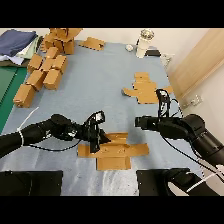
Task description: Fold the box.
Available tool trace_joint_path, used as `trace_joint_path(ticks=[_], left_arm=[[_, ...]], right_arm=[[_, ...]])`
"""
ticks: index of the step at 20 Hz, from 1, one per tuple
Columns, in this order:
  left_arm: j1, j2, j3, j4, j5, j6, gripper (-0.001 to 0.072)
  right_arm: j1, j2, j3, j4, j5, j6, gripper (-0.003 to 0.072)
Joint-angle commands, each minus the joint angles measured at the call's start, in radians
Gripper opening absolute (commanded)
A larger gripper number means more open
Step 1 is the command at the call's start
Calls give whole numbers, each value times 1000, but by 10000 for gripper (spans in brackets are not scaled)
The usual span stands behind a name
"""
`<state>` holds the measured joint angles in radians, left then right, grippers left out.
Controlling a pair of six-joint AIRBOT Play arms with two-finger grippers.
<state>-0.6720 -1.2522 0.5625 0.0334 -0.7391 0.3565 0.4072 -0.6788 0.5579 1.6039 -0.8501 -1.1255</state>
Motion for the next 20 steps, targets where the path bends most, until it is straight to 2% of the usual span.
trace_joint_path(ticks=[1, 5, 7, 9, 10, 12, 14, 15, 16, 17, 18, 20], left_arm=[[0, 2, 0, 7, 0, -6, 14], [0, 2, 0, 7, -2, -6, 13], [0, 1, 0, 7, -1, -6, 14], [0, 1, 0, 7, -2, -6, 14], [0, 1, -1, 7, -1, -6, 13], [0, 1, -1, 7, -1, -6, 13], [-1, 1, 0, 7, -2, -6, 13], [-1, 1, 0, 7, -2, -6, 13], [0, 1, 0, 7, -1, -6, 13], [0, 1, 0, 7, -1, -6, 14], [0, 1, 0, 7, -1, -6, 14], [-1, 1, 0, 7, -2, -6, 14]], right_arm=[[0, 2, 0, 1, -54, 0, 3], [72, 82, 3, 13, -317, 1, 3], [158, 157, 4, 128, -436, 0, 3], [296, 225, -2, 287, -454, -42, 2], [392, 249, -5, 280, -449, -30, 2], [592, 263, -21, 151, -428, 39, 3], [777, 253, -65, 0, -348, 39, 6], [854, 238, -94, -61, -297, 11, 111], [910, 216, -114, -103, -266, -26, 317], [957, 185, -125, -138, -257, -66, 476], [987, 153, -126, -177, -257, -98, 525], [1016, 84, -126, -222, -249, -163, 526]])
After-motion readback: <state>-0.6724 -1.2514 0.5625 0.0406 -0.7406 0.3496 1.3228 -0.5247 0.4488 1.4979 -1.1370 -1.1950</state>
